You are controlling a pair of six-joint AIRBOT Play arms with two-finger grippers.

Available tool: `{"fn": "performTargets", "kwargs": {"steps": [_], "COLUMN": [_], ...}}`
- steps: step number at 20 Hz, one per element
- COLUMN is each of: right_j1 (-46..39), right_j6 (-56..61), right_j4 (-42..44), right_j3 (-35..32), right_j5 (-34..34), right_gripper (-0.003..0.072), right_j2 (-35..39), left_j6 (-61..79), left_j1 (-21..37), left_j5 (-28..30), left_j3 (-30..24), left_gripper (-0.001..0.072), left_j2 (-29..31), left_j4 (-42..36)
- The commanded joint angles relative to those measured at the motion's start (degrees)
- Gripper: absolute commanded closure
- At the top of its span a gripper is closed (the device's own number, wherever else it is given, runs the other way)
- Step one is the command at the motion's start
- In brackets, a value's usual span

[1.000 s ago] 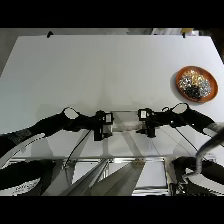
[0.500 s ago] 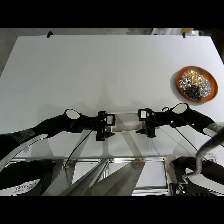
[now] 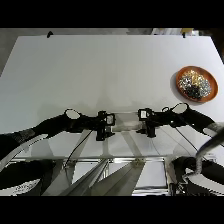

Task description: Fold the box and place the chain.

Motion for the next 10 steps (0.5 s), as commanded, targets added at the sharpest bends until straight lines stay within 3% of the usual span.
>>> {"fn": "performTargets", "kwargs": {"steps": [1, 10], "right_j1": [0.0, 0.0], "right_j6": [0.0, -0.4], "right_j4": [0.0, 0.6], "right_j3": [0.0, 0.0], "right_j5": [0.0, -1.1], "right_gripper": [0.0279, 0.0284], "right_j2": [0.0, 0.1], "left_j6": [-0.1, -0.1], "left_j1": [0.0, 0.0], "left_j5": [0.1, 0.1], "left_j3": [0.0, 0.0], "left_gripper": [0.0539, 0.0539], "left_j2": [0.0, 0.0], "left_j4": [-0.2, -0.2]}}
